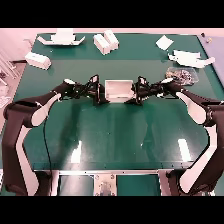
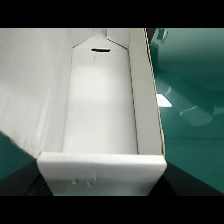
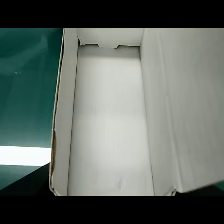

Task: Fold the box and place the chain.

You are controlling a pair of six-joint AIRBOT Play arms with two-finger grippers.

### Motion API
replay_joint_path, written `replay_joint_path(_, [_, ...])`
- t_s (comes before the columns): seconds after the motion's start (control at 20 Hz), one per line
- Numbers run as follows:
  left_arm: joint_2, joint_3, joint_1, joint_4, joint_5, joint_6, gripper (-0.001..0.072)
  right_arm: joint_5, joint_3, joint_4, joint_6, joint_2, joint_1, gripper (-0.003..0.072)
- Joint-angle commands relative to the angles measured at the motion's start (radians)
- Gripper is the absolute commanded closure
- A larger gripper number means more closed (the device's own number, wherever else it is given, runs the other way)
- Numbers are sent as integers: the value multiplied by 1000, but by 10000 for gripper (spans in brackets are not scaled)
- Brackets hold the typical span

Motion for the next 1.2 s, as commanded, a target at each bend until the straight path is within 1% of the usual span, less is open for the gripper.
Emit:
replay_joint_path(0.0, [0,0,-1,0,0,0,173,0,0,0,0,0,0,131])
replay_joint_path(0.15, [0,0,-1,0,0,0,173,1,0,22,4,0,1,131])
replay_joint_path(0.3, [0,0,-1,-1,0,0,173,33,4,43,45,2,-9,131])
replay_joint_path(0.35, [0,0,-1,-1,0,0,173,39,14,45,53,7,-16,45])
replay_joint_path(0.4, [0,0,-1,0,0,0,173,46,26,44,72,14,-22,-23])
replay_joint_path(0.55, [0,0,-1,0,0,0,173,96,41,32,99,44,-32,-34])
replay_joint_path(0.75, [0,0,-1,0,0,0,173,98,51,-48,119,104,-61,-34])
replay_joint_path(0.95, [0,0,-1,0,0,0,173,106,51,-55,234,192,-103,-34])
replay_joint_path(1.05, [0,0,-1,-1,0,0,173,143,51,-54,307,234,-109,-34])
replay_joint_path(1.15, [0,0,-1,-1,0,0,173,217,51,-53,375,261,-101,-34])
